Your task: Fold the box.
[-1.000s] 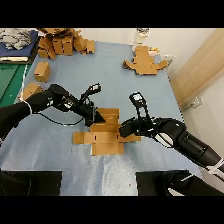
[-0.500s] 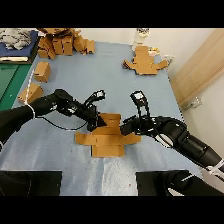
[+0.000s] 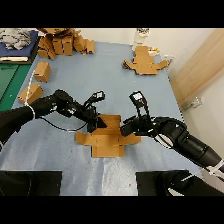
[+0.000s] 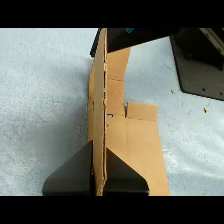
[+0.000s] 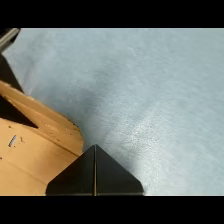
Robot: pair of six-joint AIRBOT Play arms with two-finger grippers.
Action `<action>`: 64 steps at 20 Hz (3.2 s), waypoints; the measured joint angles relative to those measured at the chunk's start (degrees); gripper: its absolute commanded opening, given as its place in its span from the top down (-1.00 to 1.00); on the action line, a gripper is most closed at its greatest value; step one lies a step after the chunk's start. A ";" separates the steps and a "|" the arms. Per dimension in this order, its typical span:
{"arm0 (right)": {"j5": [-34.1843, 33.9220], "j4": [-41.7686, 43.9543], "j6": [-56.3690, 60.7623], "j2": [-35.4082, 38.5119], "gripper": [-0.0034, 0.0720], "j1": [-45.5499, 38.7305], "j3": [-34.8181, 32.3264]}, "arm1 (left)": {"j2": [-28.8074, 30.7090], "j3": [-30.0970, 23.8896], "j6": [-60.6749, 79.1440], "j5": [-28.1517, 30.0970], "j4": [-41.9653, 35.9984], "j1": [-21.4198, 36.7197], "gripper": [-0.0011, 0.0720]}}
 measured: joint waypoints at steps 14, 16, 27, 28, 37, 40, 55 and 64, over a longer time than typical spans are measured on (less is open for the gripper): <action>8.70 -0.20 -9.40 0.00 0.45 22.49 -7.39 | 0.00 -0.04 -0.22 -0.68 0.09 -0.02 0.94; 8.50 -0.22 -11.28 -0.22 0.08 24.41 -8.00 | 0.00 -0.04 -0.22 -0.72 0.07 -0.02 0.94; 4.87 -4.11 -20.48 -4.11 0.08 26.67 -8.63 | 0.00 -0.04 -0.22 -0.87 -0.33 -0.02 0.93; 4.66 -4.39 -20.70 -4.37 0.08 26.71 -8.63 | 0.00 -0.04 -0.22 -0.90 -0.33 -0.02 0.94; 4.28 -7.10 -21.11 -5.75 0.09 26.73 -8.63 | 0.00 -0.04 -0.22 -0.92 -0.37 -0.02 0.94; 4.22 -8.39 -21.11 -5.86 0.08 26.62 -8.63 | 0.00 -0.04 -0.24 -0.94 -0.37 -0.02 0.94; 4.26 -5.84 -20.79 -6.40 -0.40 26.75 -7.78 | 0.00 -0.04 -0.22 -0.92 -0.37 -0.07 0.94; 4.02 -11.08 -20.46 -7.63 -0.40 26.62 -7.43 | 0.00 -0.04 -0.22 -0.98 -0.35 -0.13 0.94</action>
